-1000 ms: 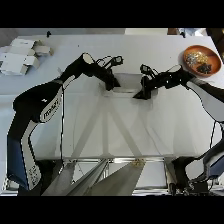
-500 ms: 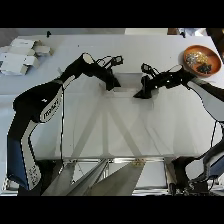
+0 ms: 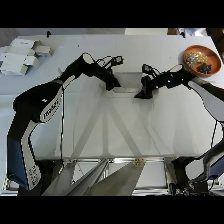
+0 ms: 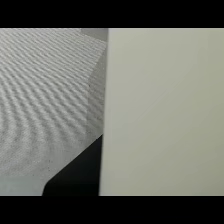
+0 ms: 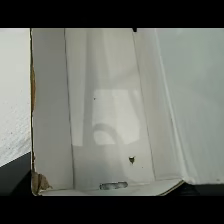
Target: Fold the box and place the chain.
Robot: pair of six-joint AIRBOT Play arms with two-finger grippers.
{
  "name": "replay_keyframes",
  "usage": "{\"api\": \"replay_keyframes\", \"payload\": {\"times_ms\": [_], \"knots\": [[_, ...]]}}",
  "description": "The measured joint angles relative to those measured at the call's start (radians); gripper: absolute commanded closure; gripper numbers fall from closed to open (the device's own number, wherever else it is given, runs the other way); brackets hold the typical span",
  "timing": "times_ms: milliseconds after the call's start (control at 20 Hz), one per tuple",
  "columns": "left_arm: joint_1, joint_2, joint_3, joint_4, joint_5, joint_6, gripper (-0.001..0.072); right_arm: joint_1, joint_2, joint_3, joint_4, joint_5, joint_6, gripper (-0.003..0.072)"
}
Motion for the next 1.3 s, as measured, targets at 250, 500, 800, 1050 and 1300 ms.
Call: {"api": "replay_keyframes", "payload": {"times_ms": [250, 500, 800, 1050, 1300], "knots": [[0.000, 0.000, 0.000, 0.000, 0.000, 0.000, 0.0692, 0.000, 0.000, 0.000, -0.009, -0.003, -0.006, 0.0002], [0.000, 0.000, 0.000, 0.000, 0.000, 0.000, 0.0692, 0.000, 0.000, 0.000, -0.011, -0.004, -0.007, 0.0002], [0.000, 0.000, 0.000, 0.000, 0.000, 0.000, 0.0692, 0.000, 0.000, 0.000, -0.011, -0.007, -0.007, 0.0160], [0.000, 0.000, 0.000, 0.001, 0.000, 0.000, 0.0692, 0.000, 0.000, 0.000, -0.011, -0.004, -0.007, 0.0162], [0.000, 0.000, 0.000, 0.000, 0.000, 0.000, 0.0692, 0.000, 0.000, 0.000, -0.011, -0.003, -0.008, 0.0162]]}}
